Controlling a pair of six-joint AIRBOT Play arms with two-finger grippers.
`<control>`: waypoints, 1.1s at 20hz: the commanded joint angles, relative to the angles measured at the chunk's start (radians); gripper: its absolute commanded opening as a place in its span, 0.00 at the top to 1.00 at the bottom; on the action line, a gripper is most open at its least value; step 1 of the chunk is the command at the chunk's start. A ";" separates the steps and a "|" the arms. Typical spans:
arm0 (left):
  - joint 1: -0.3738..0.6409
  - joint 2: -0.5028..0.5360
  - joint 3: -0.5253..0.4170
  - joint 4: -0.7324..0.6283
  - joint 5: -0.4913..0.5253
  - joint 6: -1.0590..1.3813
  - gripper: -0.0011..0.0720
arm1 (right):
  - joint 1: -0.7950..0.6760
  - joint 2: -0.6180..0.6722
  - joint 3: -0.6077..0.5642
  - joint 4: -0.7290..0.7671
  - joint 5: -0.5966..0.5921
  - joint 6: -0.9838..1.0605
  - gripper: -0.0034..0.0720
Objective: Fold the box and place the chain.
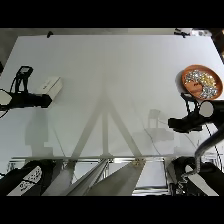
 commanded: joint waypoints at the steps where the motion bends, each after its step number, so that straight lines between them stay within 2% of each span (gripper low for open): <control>1: 0.057 -0.017 0.000 0.048 -0.094 -0.042 0.98 | -0.001 0.000 0.000 -0.002 -0.004 0.000 0.94; 4: 0.057 -0.071 -0.001 0.048 -0.169 -0.042 0.95 | -0.001 0.000 0.000 -0.002 -0.003 0.000 0.94; 5: 0.057 -0.093 -0.001 0.051 -0.197 -0.042 0.87 | -0.001 0.000 0.000 -0.002 -0.004 0.000 0.94; 7: 0.057 -0.129 -0.001 0.050 -0.229 -0.042 0.32 | -0.001 0.000 0.000 -0.002 -0.004 0.000 0.94; 8: 0.057 -0.138 -0.001 0.050 -0.238 -0.042 0.14 | -0.001 0.000 0.000 -0.002 -0.003 0.000 0.94; 9: 0.057 -0.138 -0.001 0.049 -0.240 -0.042 0.09 | -0.001 0.000 0.000 -0.002 -0.004 0.000 0.94; 13: 0.051 -0.135 -0.001 0.034 -0.272 -0.042 0.08 | -0.001 0.000 0.000 -0.002 -0.003 0.000 0.94; 15: 0.052 -0.114 -0.001 0.026 -0.285 -0.042 0.02 | -0.001 0.000 0.000 -0.002 -0.003 0.000 0.94; 22: 0.052 0.100 -0.001 0.024 -0.280 -0.042 0.02 | -0.001 0.000 0.000 -0.002 -0.003 0.000 0.94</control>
